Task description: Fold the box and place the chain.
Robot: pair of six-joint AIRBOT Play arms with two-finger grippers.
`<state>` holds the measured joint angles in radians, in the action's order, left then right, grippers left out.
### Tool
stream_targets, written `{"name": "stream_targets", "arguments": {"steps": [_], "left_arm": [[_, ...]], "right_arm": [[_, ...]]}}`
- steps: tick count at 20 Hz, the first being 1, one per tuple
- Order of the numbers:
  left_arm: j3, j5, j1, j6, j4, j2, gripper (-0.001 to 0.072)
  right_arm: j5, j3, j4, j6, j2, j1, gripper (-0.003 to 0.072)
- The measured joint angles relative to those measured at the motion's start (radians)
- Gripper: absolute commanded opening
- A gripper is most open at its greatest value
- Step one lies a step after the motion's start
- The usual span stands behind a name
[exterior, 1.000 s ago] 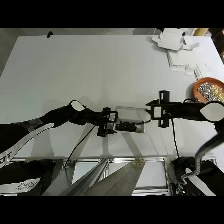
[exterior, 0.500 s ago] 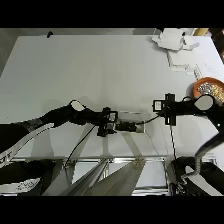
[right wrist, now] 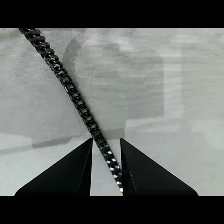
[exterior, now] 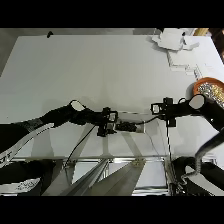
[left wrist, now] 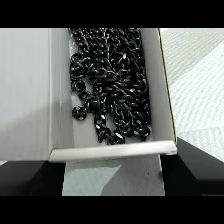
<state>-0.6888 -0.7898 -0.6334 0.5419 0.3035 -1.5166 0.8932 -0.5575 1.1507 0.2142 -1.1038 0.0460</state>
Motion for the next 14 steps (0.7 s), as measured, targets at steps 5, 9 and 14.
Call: {"name": "stream_targets", "arguments": {"steps": [5, 9, 14], "left_arm": [[0.000, 0.000, 0.000, 0.000, 0.000, 0.000, 0.0314], [0.000, 0.000, 0.000, 0.000, 0.000, 0.000, 0.0314], [0.000, 0.000, 0.000, 0.000, 0.000, 0.000, 0.0314]], "right_arm": [[0.002, 0.001, 0.003, 0.004, -0.008, 0.000, 0.0199], [0.001, 0.001, 0.005, 0.004, -0.011, 0.000, 0.0199], [0.002, 0.001, 0.004, 0.005, -0.011, 0.000, 0.0200]]}}
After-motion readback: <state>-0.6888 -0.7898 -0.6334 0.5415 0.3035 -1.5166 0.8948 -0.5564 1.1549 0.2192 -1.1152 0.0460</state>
